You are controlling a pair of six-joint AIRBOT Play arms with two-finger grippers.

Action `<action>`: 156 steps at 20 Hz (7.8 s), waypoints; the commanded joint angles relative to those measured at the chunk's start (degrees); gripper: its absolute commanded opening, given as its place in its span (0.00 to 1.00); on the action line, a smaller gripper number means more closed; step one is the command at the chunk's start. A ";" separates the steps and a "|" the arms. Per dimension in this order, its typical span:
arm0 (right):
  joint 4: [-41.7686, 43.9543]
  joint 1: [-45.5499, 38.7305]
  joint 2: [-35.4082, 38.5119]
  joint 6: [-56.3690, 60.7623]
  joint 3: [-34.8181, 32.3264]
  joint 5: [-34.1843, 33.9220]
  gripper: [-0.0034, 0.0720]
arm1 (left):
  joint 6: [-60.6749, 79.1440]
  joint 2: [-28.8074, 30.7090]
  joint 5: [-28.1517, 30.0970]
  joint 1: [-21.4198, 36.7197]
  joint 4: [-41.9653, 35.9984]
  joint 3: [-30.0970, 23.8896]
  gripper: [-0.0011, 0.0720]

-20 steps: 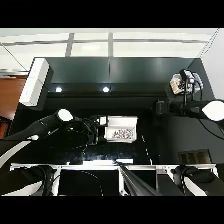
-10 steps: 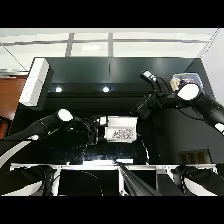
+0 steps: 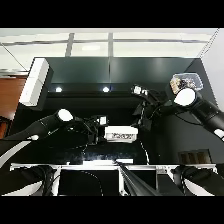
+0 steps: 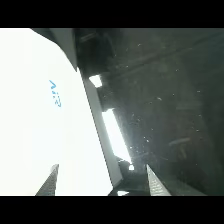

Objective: Fold the box and place the chain.

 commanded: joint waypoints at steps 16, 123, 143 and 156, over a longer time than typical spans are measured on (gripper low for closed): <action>1.92 4.35 0.11 -2.21 -4.76 2.21 0.86 | 0.02 -0.04 0.00 -0.04 0.02 0.02 0.56; -6.16 -26.71 23.12 44.74 -3.15 16.79 0.06 | -24.02 -0.81 -2.10 -9.60 7.04 15.39 0.99; -6.14 -26.71 23.12 40.83 -3.15 16.28 0.06 | -28.76 -7.17 -6.36 -11.10 7.96 19.96 0.99; -6.27 -26.73 23.12 40.83 -3.13 16.06 0.06 | -29.20 -12.00 2.64 -19.17 17.66 19.96 0.95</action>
